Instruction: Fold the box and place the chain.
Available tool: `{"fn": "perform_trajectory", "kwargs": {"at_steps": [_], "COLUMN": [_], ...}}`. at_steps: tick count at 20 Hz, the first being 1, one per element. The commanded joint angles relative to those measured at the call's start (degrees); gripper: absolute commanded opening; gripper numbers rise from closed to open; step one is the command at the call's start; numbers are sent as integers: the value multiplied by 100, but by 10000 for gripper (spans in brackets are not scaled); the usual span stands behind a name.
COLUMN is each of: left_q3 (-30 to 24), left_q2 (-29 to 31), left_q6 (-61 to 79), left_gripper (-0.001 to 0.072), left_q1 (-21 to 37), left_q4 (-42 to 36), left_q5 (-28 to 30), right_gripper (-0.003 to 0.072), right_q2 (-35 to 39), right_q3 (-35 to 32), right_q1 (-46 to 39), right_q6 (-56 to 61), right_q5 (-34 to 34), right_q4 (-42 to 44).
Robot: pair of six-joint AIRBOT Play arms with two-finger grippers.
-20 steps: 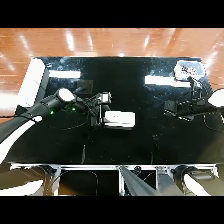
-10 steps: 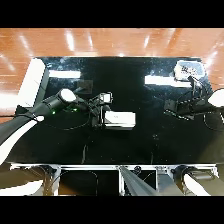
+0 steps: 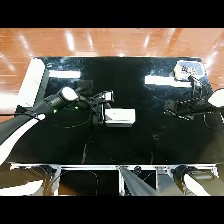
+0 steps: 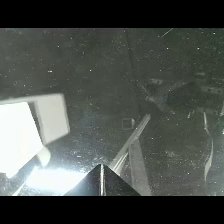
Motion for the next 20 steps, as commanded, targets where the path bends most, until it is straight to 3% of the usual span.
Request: {"fn": "perform_trajectory", "kwargs": {"at_steps": [1,5,10,16,20], "left_q3": [221,258,258,256,251], "left_q2": [94,684,1589,2706,3145], "left_q6": [-350,-1141,-2503,-4054,-4385], "left_gripper": [17,17,16,16,16], "left_q1": [2,179,977,2968,4769], "left_q4": [295,647,1412,2647,3132], "left_q5": [-24,-79,-396,-1349,-1976], "right_gripper": [31,30,30,30,30], "right_q2": [-2,-2,-2,-2,-2], "right_q3": [2,2,2,2,2], "right_q1": [-4,-4,-4,-2,7], "right_q6": [0,-39,-166,-273,-304], "right_q5": [-11,-37,-125,-227,-278], "right_q4": [0,4,11,31,35]}}
